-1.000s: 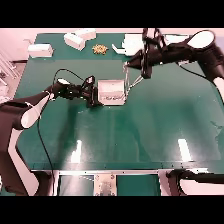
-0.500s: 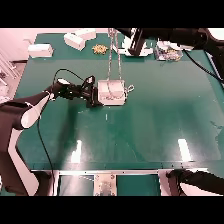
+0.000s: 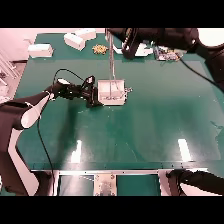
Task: Fold the box and place the chain.
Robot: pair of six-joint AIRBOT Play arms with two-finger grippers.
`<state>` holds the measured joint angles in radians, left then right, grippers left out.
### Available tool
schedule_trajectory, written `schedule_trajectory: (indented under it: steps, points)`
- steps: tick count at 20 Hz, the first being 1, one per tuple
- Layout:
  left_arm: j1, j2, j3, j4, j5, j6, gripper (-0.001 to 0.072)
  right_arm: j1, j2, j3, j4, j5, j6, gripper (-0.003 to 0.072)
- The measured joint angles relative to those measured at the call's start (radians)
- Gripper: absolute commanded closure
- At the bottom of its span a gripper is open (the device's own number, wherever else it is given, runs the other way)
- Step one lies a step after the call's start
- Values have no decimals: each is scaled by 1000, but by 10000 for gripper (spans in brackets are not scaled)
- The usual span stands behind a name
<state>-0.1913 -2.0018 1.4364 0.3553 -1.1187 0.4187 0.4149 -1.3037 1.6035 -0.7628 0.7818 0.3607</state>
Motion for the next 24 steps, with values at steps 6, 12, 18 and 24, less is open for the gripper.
schedule_trajectory:
  steps: [6,12,18,24]
  points:
    - [0,0,0,0,0,0,308,0,-39,-220,-13,-22,39,684]
    - [0,0,0,0,0,0,308,-1,-187,-301,-15,-74,42,682]
    - [0,0,0,0,0,0,308,-20,-267,-308,-85,-81,40,279]
    - [0,0,0,0,0,0,307,-83,-267,-298,-164,-65,26,152]
